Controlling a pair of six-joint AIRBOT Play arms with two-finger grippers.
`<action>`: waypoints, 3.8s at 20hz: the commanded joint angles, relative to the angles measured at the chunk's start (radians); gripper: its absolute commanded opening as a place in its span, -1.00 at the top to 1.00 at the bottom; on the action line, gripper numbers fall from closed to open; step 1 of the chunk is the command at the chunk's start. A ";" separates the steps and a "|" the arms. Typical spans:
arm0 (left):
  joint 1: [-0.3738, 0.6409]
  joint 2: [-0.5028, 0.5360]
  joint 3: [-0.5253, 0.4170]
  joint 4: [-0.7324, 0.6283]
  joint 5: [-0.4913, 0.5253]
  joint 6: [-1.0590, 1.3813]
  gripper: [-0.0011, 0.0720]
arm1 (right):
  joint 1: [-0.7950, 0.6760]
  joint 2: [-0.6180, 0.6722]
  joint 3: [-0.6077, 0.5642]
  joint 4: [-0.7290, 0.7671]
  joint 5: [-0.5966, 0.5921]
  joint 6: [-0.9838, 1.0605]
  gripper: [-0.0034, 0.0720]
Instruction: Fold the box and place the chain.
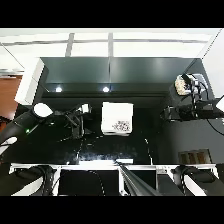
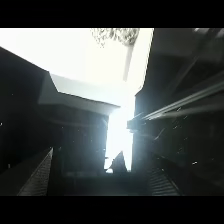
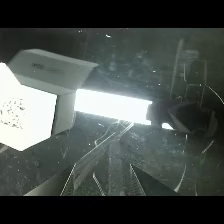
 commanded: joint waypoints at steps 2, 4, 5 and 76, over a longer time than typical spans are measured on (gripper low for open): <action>-0.019 -0.139 0.033 -0.045 0.021 0.169 -1.00 | 0.000 0.000 0.000 -0.003 -0.008 0.009 -0.14; -0.019 -0.171 0.049 -0.054 0.016 0.171 -1.00 | 0.000 0.000 0.000 -0.003 -0.008 0.010 -0.14; -0.019 -0.182 0.055 -0.071 0.016 0.174 -1.00 | 0.000 0.000 0.000 -0.003 -0.009 0.009 -0.14; -0.167 -0.279 0.181 -0.119 0.058 0.105 0.01 | 0.290 -0.374 0.153 0.211 -0.166 -0.827 -0.89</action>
